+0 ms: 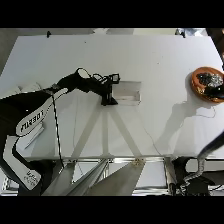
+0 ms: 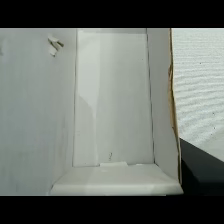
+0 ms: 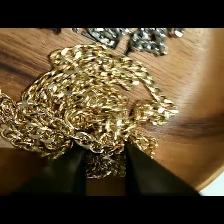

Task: Fold the box and place the chain.

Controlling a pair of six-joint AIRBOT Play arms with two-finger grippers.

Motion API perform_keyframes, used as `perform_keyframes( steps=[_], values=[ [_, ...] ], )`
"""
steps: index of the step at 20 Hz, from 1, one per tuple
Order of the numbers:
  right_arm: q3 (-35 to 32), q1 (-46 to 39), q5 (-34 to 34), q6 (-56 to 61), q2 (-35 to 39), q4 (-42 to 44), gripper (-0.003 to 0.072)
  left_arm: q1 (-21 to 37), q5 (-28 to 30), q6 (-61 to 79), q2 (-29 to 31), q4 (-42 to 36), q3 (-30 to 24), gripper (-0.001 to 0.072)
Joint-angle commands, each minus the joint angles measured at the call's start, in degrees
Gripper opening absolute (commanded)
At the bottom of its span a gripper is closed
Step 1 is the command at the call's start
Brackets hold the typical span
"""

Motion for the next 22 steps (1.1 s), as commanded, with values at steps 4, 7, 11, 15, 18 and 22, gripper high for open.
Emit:
perform_keyframes(
  steps=[4, 7, 11, 15, 18, 22],
  values=[
    [0.04, 0.74, 2.73, -4.94, 1.33, 4.13, 0.0010, 0.02, 0.00, 0.02, 0.00, 0.00, 0.07, 0.0419],
    [0.15, 3.15, 5.68, -5.86, 7.72, 4.13, 0.0009, 0.00, 0.00, 0.00, 0.00, 0.00, 0.07, 0.0419],
    [0.17, 8.48, 12.72, -5.86, 16.46, 4.52, 0.0009, 0.00, 0.00, 0.02, 0.00, 0.00, 0.07, 0.0419],
    [0.17, 15.37, 22.49, -5.84, 22.16, 5.57, 0.0009, 0.00, 0.00, 0.00, 0.00, 0.00, 0.07, 0.0419],
    [0.17, 21.46, 28.13, -5.84, 23.98, 7.19, 0.0009, 0.02, 0.00, 0.00, 0.00, 0.00, 0.07, 0.0419],
    [0.17, 30.88, 30.97, -5.79, 24.13, 9.01, 0.0009, 0.00, 0.00, 0.02, 0.00, 0.00, 0.07, 0.0419]
  ],
)
